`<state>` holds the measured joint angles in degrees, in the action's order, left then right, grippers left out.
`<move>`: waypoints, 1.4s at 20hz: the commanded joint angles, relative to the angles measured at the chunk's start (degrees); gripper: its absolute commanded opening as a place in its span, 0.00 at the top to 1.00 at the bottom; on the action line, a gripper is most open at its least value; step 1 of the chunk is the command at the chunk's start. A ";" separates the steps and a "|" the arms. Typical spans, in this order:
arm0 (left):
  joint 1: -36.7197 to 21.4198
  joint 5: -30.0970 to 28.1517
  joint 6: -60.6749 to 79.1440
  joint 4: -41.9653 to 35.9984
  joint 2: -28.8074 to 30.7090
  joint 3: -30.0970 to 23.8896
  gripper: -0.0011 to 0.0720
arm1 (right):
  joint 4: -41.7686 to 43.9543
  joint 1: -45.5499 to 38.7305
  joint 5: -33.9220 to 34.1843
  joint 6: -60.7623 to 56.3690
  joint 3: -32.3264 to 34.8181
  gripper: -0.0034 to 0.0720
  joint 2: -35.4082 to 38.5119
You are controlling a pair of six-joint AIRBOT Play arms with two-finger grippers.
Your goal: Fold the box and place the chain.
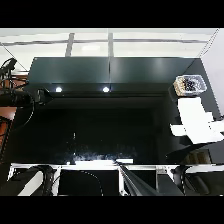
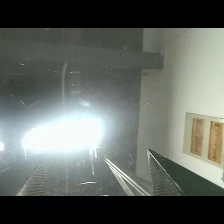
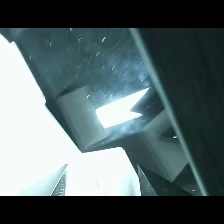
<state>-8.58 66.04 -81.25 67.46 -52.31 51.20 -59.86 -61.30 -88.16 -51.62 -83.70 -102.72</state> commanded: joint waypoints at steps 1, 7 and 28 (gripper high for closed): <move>0.02 0.68 0.04 -0.46 -0.04 0.04 0.01 | -1.88 1.55 -2.10 -0.50 -0.31 0.30 -0.33; 0.02 1.88 0.09 -0.44 -0.04 0.04 0.01 | -10.32 6.10 -1.42 -2.10 2.27 0.30 0.92; 0.02 3.04 2.67 -0.44 -0.15 0.04 0.01 | 6.19 14.78 -4.39 1.44 15.23 0.94 11.08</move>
<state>-8.58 69.34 -78.65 67.02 -52.45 51.20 -61.41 -49.60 -91.98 -50.26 -71.18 -94.00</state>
